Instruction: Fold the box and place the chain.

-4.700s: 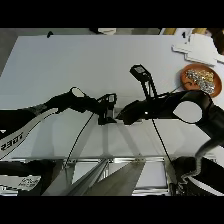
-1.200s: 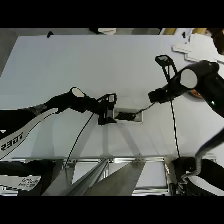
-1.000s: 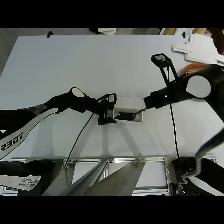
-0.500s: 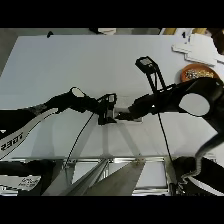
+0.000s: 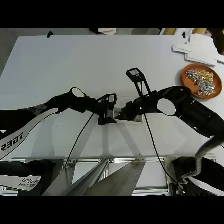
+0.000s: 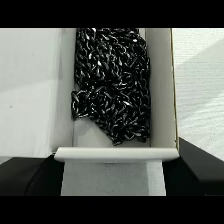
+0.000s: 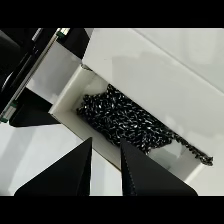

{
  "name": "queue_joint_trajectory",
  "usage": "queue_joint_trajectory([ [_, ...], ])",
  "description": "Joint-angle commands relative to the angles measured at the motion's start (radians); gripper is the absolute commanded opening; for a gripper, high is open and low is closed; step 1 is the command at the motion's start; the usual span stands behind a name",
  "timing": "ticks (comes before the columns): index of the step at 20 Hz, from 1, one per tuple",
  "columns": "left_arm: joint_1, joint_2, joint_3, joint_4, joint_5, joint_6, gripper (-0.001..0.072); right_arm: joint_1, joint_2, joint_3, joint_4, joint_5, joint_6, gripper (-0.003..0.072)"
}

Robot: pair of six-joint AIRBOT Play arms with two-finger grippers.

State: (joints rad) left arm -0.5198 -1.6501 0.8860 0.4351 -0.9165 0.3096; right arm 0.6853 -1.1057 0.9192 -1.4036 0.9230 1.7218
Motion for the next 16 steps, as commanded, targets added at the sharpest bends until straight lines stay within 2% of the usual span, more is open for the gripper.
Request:
queue_joint_trajectory([
  [1,0.001,0.001,0.001,0.000,0.000,0.000,0.0209,-0.024,0.013,0.025,-0.008,0.044,-0.055,0.0198],
  [7,0.001,0.001,0.001,0.000,0.000,0.000,0.0209,-0.296,0.054,0.029,-0.095,0.198,-0.053,0.0196],
  [10,0.001,0.001,0.001,0.000,0.000,0.000,0.0209,-0.400,0.024,0.019,-0.114,0.195,-0.051,0.0176],
  [13,0.001,0.001,0.001,0.000,0.000,0.000,0.0209,-0.432,-0.023,-0.018,-0.119,0.141,-0.052,0.0182],
  [14,0.001,0.001,0.001,0.000,0.000,0.000,0.0209,-0.431,-0.040,-0.032,-0.117,0.119,-0.052,0.0211],
  [16,0.001,0.001,0.001,0.000,0.000,0.000,0.0209,-0.431,-0.091,-0.046,-0.107,0.086,-0.052,0.0360],
])
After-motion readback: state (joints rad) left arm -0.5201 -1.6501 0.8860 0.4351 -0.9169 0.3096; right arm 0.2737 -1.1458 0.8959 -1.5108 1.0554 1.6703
